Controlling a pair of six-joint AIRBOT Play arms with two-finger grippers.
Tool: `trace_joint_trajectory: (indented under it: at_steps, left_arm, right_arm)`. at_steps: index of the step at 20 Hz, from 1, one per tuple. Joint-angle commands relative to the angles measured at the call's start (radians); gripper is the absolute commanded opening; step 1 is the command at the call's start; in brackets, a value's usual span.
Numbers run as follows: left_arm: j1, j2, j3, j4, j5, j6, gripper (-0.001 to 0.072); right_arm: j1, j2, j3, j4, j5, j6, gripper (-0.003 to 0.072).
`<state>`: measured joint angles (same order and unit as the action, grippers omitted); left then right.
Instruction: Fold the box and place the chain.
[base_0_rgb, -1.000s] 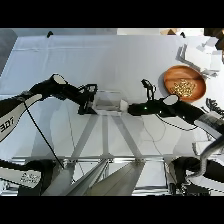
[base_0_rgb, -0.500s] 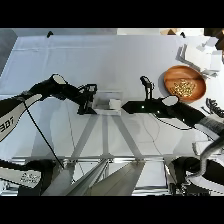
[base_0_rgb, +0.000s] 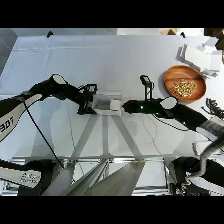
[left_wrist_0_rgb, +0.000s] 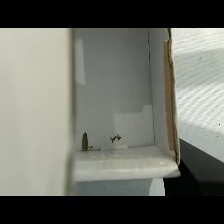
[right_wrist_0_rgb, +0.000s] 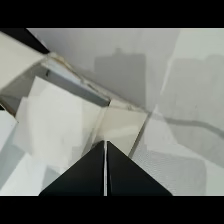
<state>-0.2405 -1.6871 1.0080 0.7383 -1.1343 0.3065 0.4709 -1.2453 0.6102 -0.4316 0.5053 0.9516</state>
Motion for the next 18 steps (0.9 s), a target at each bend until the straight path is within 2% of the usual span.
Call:
trace_joint_trajectory:
  at_steps: [1, 4, 8, 10, 12, 17, 18]
  left_arm:
    - [0.0, 0.0, 0.0, 0.0, 0.0, 0.0, 0.0175]
    - [0.0, 0.0, 0.0, 0.0, 0.0, 0.0, 0.0175]
    - [0.0, 0.0, 0.0, 0.0, 0.0, 0.0, 0.0175]
    - [0.0, 0.0, 0.0, 0.0, 0.0, 0.0, 0.0175]
    - [0.0, 0.0, 0.0, 0.0, 0.0, 0.0, 0.0175]
    - [0.0, 0.0, 0.0, 0.0, 0.0, 0.0, 0.0175]
    - [0.0, 0.0, 0.0, 0.0, 0.0, 0.0, 0.0175]
  right_arm:
    - [0.027, 0.003, 0.0, -0.061, -0.013, 0.047, 0.0087]
    - [0.039, 0.003, 0.0, -0.061, -0.021, 0.048, 0.013]
    - [0.047, 0.019, 0.0, -0.141, -0.039, 0.144, 0.0092]
    - [0.047, 0.043, 0.0, -0.253, -0.051, 0.217, 0.0008]
    - [0.047, 0.072, 0.0, -0.306, -0.047, 0.231, 0.0008]
    - [0.047, 0.095, 0.0, -0.305, -0.05, 0.231, 0.0009]
    - [0.047, 0.095, 0.0, -0.305, -0.05, 0.231, 0.003]
